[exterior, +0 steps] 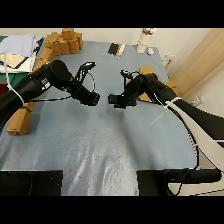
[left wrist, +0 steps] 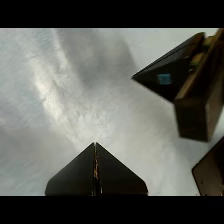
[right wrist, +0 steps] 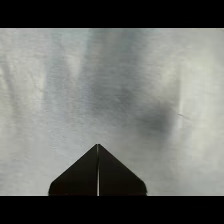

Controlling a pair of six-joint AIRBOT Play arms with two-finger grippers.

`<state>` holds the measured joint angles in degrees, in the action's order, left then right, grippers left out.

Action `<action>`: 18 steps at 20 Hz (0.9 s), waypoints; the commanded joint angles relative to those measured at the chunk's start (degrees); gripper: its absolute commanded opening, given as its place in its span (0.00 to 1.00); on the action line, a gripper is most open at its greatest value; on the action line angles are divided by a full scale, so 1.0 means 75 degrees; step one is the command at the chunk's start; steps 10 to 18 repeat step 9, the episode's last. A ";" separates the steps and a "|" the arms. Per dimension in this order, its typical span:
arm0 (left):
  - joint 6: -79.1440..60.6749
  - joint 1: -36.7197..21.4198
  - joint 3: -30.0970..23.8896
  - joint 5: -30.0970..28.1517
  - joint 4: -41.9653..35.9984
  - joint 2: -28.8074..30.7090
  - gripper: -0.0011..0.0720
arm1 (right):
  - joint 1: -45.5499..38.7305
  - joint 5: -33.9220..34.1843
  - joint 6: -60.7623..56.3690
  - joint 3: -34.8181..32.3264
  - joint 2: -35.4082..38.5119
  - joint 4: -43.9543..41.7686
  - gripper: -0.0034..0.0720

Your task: Fold the box.

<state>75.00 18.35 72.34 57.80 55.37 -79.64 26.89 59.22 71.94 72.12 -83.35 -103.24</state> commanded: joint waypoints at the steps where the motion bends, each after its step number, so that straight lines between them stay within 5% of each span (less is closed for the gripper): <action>1: -0.0085 0.0146 0.0076 -0.0227 -0.0181 -0.0187 0.03 | -0.0050 -0.0020 0.0277 0.0262 -0.0347 -0.0449 0.05; 18: -0.0085 0.0169 0.0076 -0.0230 -0.0184 -0.0187 0.03 | -0.0050 -0.0017 0.0277 0.0262 -0.0347 -0.0402 0.05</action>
